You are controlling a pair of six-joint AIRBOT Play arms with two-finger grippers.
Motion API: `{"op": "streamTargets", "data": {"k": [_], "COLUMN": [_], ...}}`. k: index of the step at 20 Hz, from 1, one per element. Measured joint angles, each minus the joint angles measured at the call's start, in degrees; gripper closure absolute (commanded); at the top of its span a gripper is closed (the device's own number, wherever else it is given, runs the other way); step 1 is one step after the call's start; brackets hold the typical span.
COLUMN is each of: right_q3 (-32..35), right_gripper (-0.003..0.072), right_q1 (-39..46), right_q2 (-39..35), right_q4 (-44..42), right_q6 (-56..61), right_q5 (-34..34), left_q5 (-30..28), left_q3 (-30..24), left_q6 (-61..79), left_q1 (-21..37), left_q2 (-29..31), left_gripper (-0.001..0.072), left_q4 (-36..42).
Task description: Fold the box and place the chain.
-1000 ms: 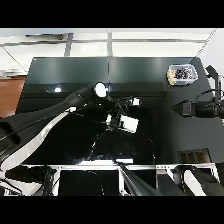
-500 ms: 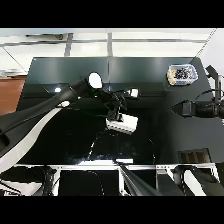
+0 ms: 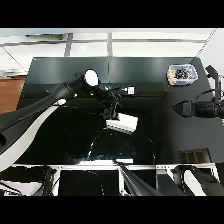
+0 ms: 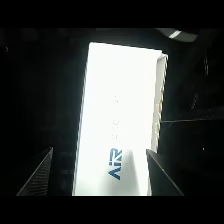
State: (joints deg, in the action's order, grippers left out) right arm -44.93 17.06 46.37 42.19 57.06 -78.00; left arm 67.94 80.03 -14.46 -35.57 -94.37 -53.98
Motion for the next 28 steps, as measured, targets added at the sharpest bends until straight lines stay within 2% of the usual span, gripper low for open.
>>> {"op": "streamTargets", "data": {"k": [5,10,15,19,22,28], "right_q3": [0.00,0.00,0.00,0.00,0.00,0.00], "right_gripper": [0.0676,0.0676,0.0676,0.0676,0.0676,0.0676], "right_q1": [0.00,0.00,0.00,0.00,0.00,0.00], "right_q2": [0.00,0.00,0.00,0.00,0.00,0.00], "right_q4": [0.02,0.04,0.04,0.07,0.07,0.04], "right_q6": [-0.70,-1.68,-2.62,-2.84,-3.04,-3.26], "right_q5": [0.11,0.11,0.79,1.14,1.20,1.31], "left_q5": [0.33,0.11,-6.27,-11.30,-12.50,-11.21], "left_q3": [-0.02,-3.13,-10.58,-12.57,-13.05,-13.38], "left_q6": [-4.70,-7.87,-8.66,-6.16,-3.72,-2.21], "left_q1": [-1.53,-0.68,-1.75,-3.08,-3.43,-3.63], "left_q2": [0.17,5.57,8.39,8.39,8.37,8.35], "left_gripper": [0.0002,0.0004,0.0004,0.0006,0.0006,0.0007], "left_q4": [-1.57,-2.38,-2.75,-2.78,-2.51,-0.52]}}
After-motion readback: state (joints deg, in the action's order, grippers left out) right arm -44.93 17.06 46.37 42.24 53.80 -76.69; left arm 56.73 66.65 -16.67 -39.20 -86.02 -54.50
